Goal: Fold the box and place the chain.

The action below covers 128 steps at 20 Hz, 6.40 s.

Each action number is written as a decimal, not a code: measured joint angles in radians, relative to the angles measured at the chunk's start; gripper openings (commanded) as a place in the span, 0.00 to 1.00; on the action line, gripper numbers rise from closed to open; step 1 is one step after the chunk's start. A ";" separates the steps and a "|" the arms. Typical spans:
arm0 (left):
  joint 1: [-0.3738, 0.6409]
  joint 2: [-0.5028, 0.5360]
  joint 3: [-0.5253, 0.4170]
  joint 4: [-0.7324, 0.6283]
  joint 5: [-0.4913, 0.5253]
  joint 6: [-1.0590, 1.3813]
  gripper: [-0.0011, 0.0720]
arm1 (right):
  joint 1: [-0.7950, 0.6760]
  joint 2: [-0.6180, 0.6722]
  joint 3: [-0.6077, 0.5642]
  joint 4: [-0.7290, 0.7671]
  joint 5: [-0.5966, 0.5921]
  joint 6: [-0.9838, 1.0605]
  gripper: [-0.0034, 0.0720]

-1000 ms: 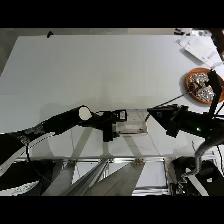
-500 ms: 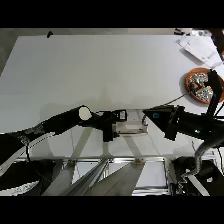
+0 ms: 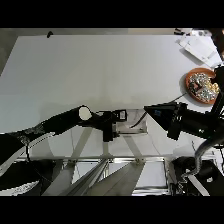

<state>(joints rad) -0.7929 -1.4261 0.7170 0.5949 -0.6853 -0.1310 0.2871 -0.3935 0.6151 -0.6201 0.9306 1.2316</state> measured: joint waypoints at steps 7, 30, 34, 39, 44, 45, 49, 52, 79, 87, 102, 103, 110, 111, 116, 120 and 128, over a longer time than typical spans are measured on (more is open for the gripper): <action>0.000 0.000 0.000 0.000 0.000 0.000 0.39 | 0.001 -0.037 -0.006 -0.155 0.087 0.040 0.07; 0.000 0.000 0.000 0.000 0.000 0.000 0.39 | 0.309 -0.532 -0.080 -0.478 -0.073 0.264 0.35; 0.000 0.000 0.000 0.000 0.000 0.000 0.39 | 0.291 -0.499 -0.081 -0.482 -0.064 0.264 0.35; 0.000 0.000 0.000 0.000 0.000 0.000 0.39 | 0.135 -0.320 -0.081 -0.545 0.027 0.264 0.35; 0.000 0.000 0.000 0.000 0.000 0.000 0.39 | -0.160 -0.163 -0.081 -0.726 0.089 0.256 0.40; 0.000 0.000 0.000 0.000 0.000 0.000 0.39 | -0.230 -0.157 -0.081 -0.763 0.092 0.256 0.50; 0.000 0.000 0.000 0.000 0.000 0.000 0.39 | -0.450 -0.218 -0.081 -0.848 0.050 0.312 0.54; 0.000 0.000 0.000 0.000 0.000 0.000 0.39 | -0.540 -0.340 -0.081 -0.859 -0.067 0.404 0.54; 0.000 0.000 0.000 0.000 0.000 0.000 0.39 | -0.513 -0.924 -0.080 -0.813 -0.900 0.628 0.07; 0.000 0.000 0.000 0.000 0.000 0.000 0.39 | -0.499 -0.740 -0.080 -0.816 -0.817 0.576 0.06; 0.000 0.000 0.000 0.000 0.000 0.000 0.39 | -0.264 0.115 -0.081 -0.729 -0.258 0.459 0.07; 0.000 0.000 0.000 0.000 0.000 0.000 0.39 | -0.222 0.140 -0.081 -0.707 -0.242 0.457 0.07; 0.000 0.000 0.000 0.000 0.000 0.000 0.39 | 0.080 0.193 -0.081 -0.578 -0.146 0.431 0.07; 0.000 0.000 0.000 0.000 0.000 0.000 0.39 | 0.114 0.190 -0.081 -0.571 -0.134 0.428 0.07; 0.000 0.000 0.000 0.000 0.000 0.000 0.39 | 0.262 0.095 -0.081 -0.534 -0.025 0.424 0.07; 0.000 0.000 0.000 0.000 0.000 0.000 0.39 | 0.350 -0.077 -0.081 -0.523 0.014 0.416 0.07; 0.000 0.000 0.000 0.000 0.000 0.000 0.39 | 0.425 -0.446 -0.081 -0.474 -0.205 0.409 0.07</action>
<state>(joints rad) -0.7929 -1.4261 0.7170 0.5949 -0.6853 -0.1310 0.7124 -0.8394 0.5343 -1.0939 0.7258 1.6405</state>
